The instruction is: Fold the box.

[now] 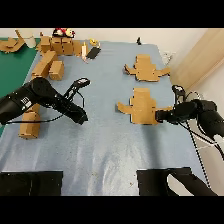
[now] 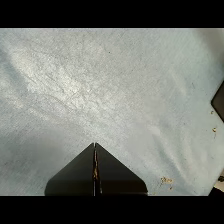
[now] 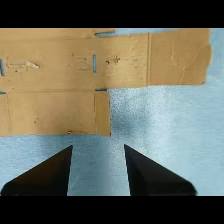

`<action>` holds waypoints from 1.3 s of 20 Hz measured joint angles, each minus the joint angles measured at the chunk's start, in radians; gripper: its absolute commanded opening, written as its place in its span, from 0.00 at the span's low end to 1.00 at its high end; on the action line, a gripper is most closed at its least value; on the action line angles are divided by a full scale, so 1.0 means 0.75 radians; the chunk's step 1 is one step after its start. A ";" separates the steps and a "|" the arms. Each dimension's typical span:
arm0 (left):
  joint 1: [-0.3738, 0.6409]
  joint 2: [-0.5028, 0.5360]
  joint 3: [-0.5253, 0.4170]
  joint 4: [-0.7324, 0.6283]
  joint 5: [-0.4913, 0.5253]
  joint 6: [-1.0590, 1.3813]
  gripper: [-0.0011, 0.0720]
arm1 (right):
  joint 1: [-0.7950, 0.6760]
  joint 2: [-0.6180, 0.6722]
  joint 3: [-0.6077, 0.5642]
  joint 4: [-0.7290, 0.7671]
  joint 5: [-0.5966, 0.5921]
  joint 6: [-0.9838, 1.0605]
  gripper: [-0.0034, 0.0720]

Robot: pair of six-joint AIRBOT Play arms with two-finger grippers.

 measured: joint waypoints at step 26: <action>-0.002 0.000 0.000 -0.037 0.091 -0.001 0.03 | -0.553 -0.661 0.398 0.552 0.007 -0.545 0.58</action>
